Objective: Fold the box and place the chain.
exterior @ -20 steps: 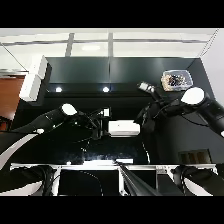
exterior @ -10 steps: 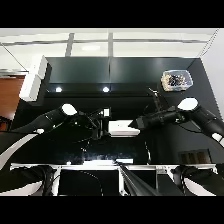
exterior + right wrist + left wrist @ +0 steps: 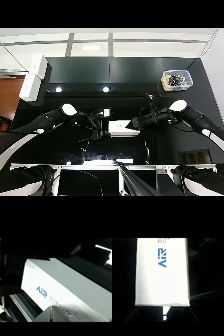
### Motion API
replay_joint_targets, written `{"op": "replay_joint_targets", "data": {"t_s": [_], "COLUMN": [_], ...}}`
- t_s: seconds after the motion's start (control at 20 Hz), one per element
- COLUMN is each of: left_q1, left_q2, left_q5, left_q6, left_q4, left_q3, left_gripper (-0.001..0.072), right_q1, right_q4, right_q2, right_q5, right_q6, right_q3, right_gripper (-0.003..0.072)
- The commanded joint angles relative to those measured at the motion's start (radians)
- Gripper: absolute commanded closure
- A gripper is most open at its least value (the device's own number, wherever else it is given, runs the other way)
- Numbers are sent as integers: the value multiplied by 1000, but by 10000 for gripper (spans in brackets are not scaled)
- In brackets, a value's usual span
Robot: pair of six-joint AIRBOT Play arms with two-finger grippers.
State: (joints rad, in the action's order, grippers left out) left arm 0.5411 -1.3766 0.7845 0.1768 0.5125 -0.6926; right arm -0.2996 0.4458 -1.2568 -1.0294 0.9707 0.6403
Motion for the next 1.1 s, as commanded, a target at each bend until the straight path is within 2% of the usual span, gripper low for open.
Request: {"op": "replay_joint_targets", "data": {"t_s": [0.0,0.4,0.55,0.7,0.8,0.85,0.95,1.05], "left_q1": [0,0,0,0,-1,-4,-16,-26], "left_q2": [0,-1,0,5,16,24,51,103], "left_q5": [1,1,4,5,5,2,6,29], "left_q6": [-2,-2,-2,-2,-18,-65,-196,-298], "left_q4": [0,0,0,0,4,41,178,259], "left_q3": [0,0,0,0,0,0,0,-1], "left_gripper": [340,341,340,330,264,259,-3,-4], "right_q1": [-6,-6,13,71,140,186,287,385], "right_q4": [32,50,22,20,24,37,86,130], "right_q2": [-10,-9,9,74,139,176,246,303], "right_q5": [29,32,-72,-227,-299,-318,-321,-334], "right_q6": [4,13,-3,-2,6,6,8,14], "right_q3": [-1,0,35,126,179,196,200,200], "right_gripper": [677,677,677,677,677,677,676,676]}}
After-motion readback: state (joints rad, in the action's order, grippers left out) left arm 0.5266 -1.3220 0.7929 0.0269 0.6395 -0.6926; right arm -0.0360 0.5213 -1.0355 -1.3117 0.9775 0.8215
